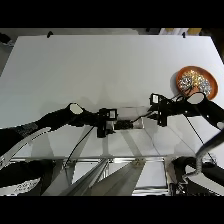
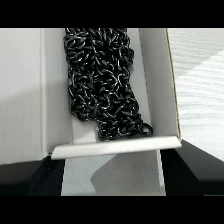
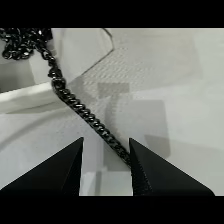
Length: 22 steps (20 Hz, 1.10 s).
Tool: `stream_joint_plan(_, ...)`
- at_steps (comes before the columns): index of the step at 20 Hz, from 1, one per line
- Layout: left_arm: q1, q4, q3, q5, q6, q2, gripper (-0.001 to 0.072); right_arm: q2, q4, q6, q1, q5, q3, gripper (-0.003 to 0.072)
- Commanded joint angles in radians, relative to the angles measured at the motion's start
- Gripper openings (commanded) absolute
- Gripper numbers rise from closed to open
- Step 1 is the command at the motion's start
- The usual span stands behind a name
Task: Fold the box and place the chain.
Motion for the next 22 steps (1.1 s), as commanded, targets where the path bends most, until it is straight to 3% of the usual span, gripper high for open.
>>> stream_joint_plan(1,0.0,0.0,0.001,0.0,0.0,0.001,0.021,-0.005,0.004,-0.051,0.028,0.019,-0.002,0.0316)
stream_joint_plan(4,0.0,0.0,0.001,0.0,0.0,0.001,0.021,-0.009,0.01,-0.074,0.072,-0.024,-0.002,0.0309)
stream_joint_plan(6,0.0,0.0,0.001,0.0,0.0,0.001,0.021,-0.026,0.03,-0.074,0.074,-0.01,-0.002,0.0263)
stream_joint_plan(9,0.0,0.0,0.001,0.0,0.0,0.001,0.021,-0.056,0.026,-0.071,0.074,0.057,-0.002,0.0014)
stream_joint_plan(15,0.0,0.0,0.001,0.0,0.0,0.001,0.021,0.023,-0.104,0.214,0.074,0.085,-0.002,0.0017)
stream_joint_plan(22,0.0,0.0,0.001,0.0,0.0,0.001,0.021,0.298,-0.024,0.264,0.074,0.181,-0.002,0.0017)
